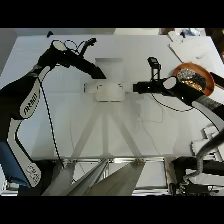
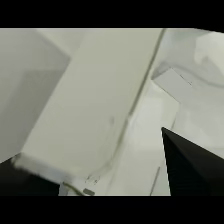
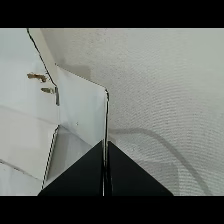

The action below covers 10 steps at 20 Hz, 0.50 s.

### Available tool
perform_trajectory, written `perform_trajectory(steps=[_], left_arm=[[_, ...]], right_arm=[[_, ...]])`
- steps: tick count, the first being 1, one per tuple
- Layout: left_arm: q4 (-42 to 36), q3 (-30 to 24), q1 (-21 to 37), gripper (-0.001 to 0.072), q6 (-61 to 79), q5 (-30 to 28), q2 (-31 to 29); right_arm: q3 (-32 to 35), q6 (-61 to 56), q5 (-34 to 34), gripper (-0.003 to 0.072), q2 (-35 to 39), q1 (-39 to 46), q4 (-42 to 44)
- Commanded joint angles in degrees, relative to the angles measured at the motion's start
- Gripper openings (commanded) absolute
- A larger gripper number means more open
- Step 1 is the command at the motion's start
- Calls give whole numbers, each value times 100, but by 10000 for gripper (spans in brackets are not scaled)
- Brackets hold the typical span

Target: Fold the box and place the chain.

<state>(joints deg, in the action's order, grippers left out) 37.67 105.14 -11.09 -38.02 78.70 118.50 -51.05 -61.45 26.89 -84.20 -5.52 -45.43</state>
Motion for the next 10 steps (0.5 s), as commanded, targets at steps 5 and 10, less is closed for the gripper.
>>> perform_trajectory(steps=[5,10], left_arm=[[975,26,-203,385,251,249,28],[933,26,-258,10,503,240,28]], right_arm=[[2,0,2,12,-2,-7,0],[2,0,2,12,-2,-7,2]])
